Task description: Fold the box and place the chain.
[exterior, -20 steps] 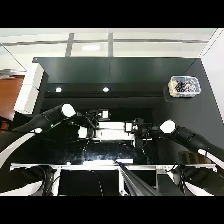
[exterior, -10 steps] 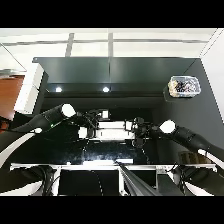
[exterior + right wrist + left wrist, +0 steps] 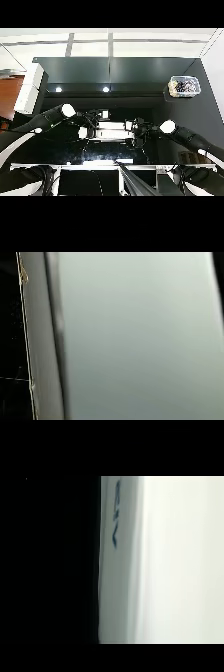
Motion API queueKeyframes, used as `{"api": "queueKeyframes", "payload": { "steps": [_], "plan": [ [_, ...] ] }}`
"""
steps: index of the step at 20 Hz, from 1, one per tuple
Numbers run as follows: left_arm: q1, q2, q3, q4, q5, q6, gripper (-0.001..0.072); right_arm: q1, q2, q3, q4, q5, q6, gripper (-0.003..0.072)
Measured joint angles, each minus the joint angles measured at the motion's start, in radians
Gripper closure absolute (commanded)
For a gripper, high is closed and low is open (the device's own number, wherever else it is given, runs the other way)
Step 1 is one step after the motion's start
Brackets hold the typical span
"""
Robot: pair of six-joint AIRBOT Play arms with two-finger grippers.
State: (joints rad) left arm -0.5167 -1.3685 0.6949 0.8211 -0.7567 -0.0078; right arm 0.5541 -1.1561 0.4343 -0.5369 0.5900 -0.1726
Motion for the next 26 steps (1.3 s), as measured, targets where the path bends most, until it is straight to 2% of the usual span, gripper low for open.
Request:
{"api": "queueKeyframes", "payload": {
  "steps": [1,2,4,5,6,11,15,17,18,19,20,23,26],
  "plan": [
    [0.000,0.000,0.000,0.000,0.001,0.000,0.0469,0.000,0.000,0.000,0.000,0.000,0.001,0.0150],
    [0.000,0.000,0.000,-0.001,0.004,0.000,0.0353,0.000,0.000,0.000,0.000,0.003,0.001,0.0150],
    [0.000,0.003,0.000,0.005,-0.003,-0.008,0.0213,0.000,0.000,0.000,-0.002,0.010,0.001,0.0151],
    [0.000,0.007,0.000,0.007,-0.016,-0.016,0.0084,0.000,0.000,0.000,0.002,-0.004,0.005,0.0150],
    [0.000,0.013,0.000,0.013,-0.023,-0.023,0.0005,0.000,0.000,0.000,0.003,-0.008,0.008,0.0151],
    [0.014,0.095,0.000,0.055,-0.023,-0.087,0.0005,0.000,0.000,0.000,0.002,-0.005,0.015,0.0151],
    [0.066,0.200,0.000,0.149,-0.066,-0.228,0.0007,0.000,0.000,0.000,0.002,-0.014,0.027,0.0151],
    [0.100,0.258,0.000,0.179,-0.111,-0.319,0.0058,0.000,0.000,0.000,0.002,-0.019,0.033,0.0150],
    [0.114,0.284,0.000,0.188,-0.146,-0.367,0.0273,0.000,0.000,0.000,0.002,-0.021,0.036,0.0150],
    [0.126,0.309,0.000,0.193,-0.183,-0.418,0.0595,0.000,0.000,0.000,0.002,-0.026,0.039,0.0150],
    [0.134,0.326,0.000,0.196,-0.218,-0.466,0.0682,0.000,0.000,0.000,0.002,-0.027,0.039,0.0150],
    [0.140,0.355,-0.008,0.130,-0.332,-0.557,0.0683,0.000,0.000,0.000,0.002,-0.032,0.043,0.0150],
    [0.117,0.365,-0.036,-0.008,-0.315,-0.585,0.0682,0.000,0.000,0.000,0.002,-0.034,0.045,0.0151]
  ]
}}
